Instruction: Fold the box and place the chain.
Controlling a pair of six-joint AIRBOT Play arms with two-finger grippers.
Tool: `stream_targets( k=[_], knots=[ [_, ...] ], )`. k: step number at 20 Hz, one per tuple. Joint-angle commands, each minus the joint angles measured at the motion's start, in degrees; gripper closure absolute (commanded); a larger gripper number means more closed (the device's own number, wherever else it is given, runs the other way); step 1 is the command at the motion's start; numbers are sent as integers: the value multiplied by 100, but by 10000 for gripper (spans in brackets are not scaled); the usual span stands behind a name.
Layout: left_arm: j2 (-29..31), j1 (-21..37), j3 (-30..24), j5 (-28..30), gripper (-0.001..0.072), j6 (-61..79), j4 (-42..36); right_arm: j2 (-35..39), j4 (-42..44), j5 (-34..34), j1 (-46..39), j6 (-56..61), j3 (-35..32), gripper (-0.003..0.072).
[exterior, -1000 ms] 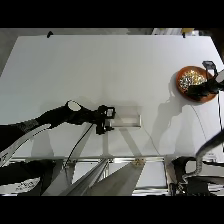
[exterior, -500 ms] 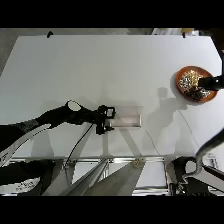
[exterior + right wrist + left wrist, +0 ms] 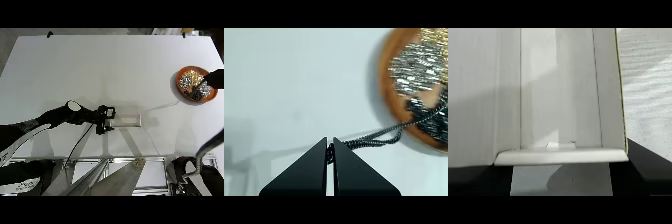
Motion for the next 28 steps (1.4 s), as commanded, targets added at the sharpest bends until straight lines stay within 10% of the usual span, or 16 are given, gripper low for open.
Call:
stream_targets(
  k=[1, 10, 28],
  knots=[
    [0, -2, 0, 2, 453, 2, 0, 625, 341, 584, 811, -70, -2, 668],
    [0, -2, 0, 2, 453, 2, 0, 1172, 1207, 782, 2518, -63, -7, 668],
    [0, -2, 0, 0, 453, 0, 0, 634, 1665, -2326, 4559, -422, -2354, 667]
  ],
)
